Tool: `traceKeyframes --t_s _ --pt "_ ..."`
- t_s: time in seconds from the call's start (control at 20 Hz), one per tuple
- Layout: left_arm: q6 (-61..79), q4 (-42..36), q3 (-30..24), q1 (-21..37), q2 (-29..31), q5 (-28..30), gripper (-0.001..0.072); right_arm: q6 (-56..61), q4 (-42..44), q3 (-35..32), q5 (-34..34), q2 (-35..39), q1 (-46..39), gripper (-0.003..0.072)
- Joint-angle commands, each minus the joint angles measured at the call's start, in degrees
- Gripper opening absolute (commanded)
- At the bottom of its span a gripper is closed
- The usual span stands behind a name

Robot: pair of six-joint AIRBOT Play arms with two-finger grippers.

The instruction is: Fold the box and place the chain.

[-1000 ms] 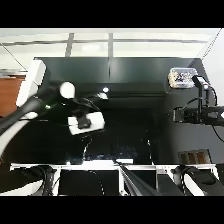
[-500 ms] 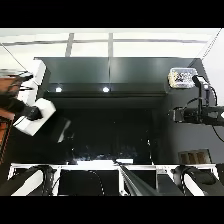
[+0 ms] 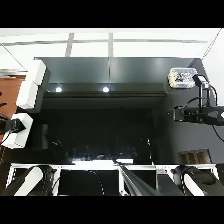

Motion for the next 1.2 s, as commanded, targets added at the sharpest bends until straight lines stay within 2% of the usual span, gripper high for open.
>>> traceKeyframes --t_s 0.0,0.25,0.5,0.75,1.15 --pt "4.2 1.38 -0.39 1.46 -0.52 8.41 0.0293 0.07 0.0 -0.02 -0.07 0.02 0.02 0.0017" --pt "4.59 1.4 -0.26 1.57 -3.98 14.14 0.0292 0.7 -0.02 -0.02 -0.17 0.02 0.02 0.0017" --pt "6.62 -0.17 0.09 1.57 -7.34 14.51 0.0292 1.18 0.0 -0.02 -1.49 0.02 0.0 0.0017" --pt "6.99 -0.31 0.57 1.55 -7.63 17.16 0.0292 1.95 0.0 -0.02 -1.66 0.02 0.0 0.0017" --pt "7.02 -2.73 2.86 1.53 -11.63 16.7 0.0293 2.99 0.02 -0.02 -2.47 0.02 0.02 0.0017"
